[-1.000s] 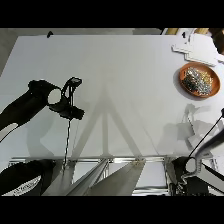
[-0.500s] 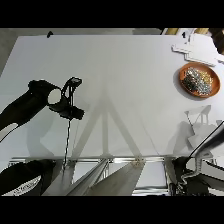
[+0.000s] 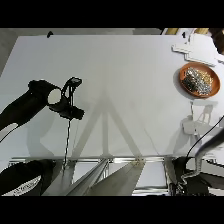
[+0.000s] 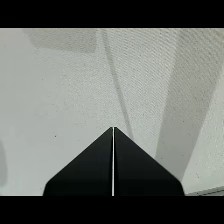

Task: Fold the box and place the chain.

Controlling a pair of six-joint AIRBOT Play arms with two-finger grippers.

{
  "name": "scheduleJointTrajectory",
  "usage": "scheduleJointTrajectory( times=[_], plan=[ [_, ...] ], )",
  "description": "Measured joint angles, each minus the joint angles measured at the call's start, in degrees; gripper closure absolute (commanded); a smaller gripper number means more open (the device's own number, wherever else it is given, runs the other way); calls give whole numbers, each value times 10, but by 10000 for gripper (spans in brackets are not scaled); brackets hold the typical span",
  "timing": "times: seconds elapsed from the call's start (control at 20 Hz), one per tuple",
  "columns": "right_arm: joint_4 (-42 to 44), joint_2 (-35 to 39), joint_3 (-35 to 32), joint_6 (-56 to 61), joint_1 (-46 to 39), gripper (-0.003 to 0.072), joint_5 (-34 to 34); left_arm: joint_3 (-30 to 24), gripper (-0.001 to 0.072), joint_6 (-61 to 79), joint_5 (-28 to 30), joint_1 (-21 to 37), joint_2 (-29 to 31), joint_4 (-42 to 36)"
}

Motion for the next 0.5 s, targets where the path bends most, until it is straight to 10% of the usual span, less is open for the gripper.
scheduleJointTrajectory(
  times=[0.5],
  plan=[
    [330,222,-78,-37,187,674,16,0,701,0,0,0,0,0]
  ],
)
